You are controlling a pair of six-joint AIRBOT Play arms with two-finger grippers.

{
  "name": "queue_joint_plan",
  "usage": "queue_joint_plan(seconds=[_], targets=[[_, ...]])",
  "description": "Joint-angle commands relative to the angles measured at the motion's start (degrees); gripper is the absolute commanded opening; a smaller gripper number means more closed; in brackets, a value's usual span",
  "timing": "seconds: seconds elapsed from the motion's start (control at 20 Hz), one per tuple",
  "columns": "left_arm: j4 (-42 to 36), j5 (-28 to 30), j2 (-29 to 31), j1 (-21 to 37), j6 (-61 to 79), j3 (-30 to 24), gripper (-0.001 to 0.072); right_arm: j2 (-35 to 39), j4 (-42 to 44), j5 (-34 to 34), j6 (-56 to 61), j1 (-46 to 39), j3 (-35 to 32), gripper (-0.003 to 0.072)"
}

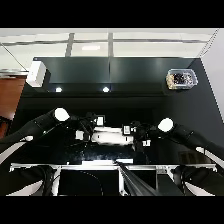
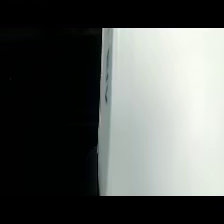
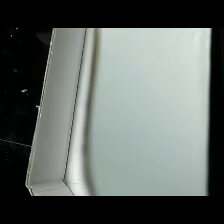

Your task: Fold the box and place the chain.

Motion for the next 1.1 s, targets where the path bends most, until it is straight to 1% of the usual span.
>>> queue_joint_plan(seconds=[0.0, 0.65, 0.7, 0.75, 0.9, 0.95, 1.0, 1.05], targets=[[0.0, 0.09, -0.02, -0.02, -0.07, 0.0, 0.0029, -0.26, -0.46, -0.7, 0.17, -1.2, -0.02, 0.0684], [0.0, 0.11, -0.02, -0.02, -0.07, 0.0, 0.0029, -0.28, -0.46, -0.85, 0.15, -1.92, -0.02, 0.0682], [0.0, 0.11, -0.02, -0.02, -0.04, 0.0, 0.0029, -0.31, -0.48, -0.81, 0.15, -1.92, -0.02, 0.0597], [0.0, 0.11, -0.02, -0.02, -0.07, 0.0, 0.0029, -0.31, -0.48, -0.42, 0.13, -1.92, -0.02, 0.0451], [-0.02, 0.11, -0.02, -0.02, -0.07, 0.0, 0.0035, -0.33, -0.5, -0.22, 0.15, -1.92, -0.02, 0.0448], [-0.02, 0.09, 0.0, -0.02, -0.11, 0.02, 0.0087, -0.33, -0.48, -0.22, 0.17, -1.92, -0.02, 0.0448], [0.04, 0.07, 0.17, -0.02, -0.81, 0.15, 0.0197, -0.33, -0.48, -0.22, 0.22, -1.92, -0.02, 0.0448], [0.11, 0.09, 0.44, 0.07, -2.08, 0.48, 0.0284, -0.33, -0.48, -0.22, 0.35, -1.92, -0.02, 0.0448]])
